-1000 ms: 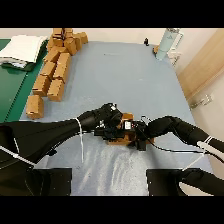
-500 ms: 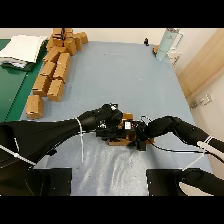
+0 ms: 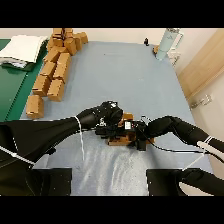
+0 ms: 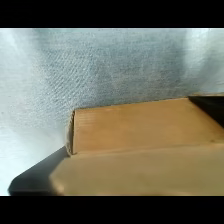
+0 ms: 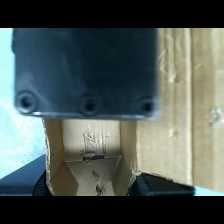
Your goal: Fold the box.
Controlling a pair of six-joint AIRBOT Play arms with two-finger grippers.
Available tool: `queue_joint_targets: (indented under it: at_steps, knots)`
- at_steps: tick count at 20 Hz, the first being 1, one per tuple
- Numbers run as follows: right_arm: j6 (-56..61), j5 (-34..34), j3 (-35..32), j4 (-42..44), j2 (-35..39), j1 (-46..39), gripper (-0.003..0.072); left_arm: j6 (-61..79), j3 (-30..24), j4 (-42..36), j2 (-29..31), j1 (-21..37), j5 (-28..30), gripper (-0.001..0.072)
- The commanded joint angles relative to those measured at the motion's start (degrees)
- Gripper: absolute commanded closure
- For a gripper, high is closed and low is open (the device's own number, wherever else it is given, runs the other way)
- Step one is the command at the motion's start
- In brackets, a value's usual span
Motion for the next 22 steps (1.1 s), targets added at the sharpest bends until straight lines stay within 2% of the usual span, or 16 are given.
queue_joint_targets:
  at_steps: [1, 9, 18, 22]
  knots:
    - [0.04, 0.02, 0.00, -0.02, 0.04, 0.00, 0.0171, 0.20, 1.09, 0.07, 0.09, 0.42, -1.51, 0.0337]
    - [0.04, 0.04, 0.00, 0.00, 0.04, 0.00, 0.0171, 3.30, 8.52, -0.13, 0.11, 3.93, -13.55, 0.0336]
    - [0.02, 0.02, 0.00, 0.00, 0.04, 0.00, 0.0171, 10.27, 12.98, -7.58, 0.11, 9.70, -17.62, 0.0336]
    - [0.02, 0.02, 0.00, 0.00, 0.04, 0.00, 0.0171, 12.41, 13.29, -10.54, 0.02, 10.95, -16.74, 0.0336]
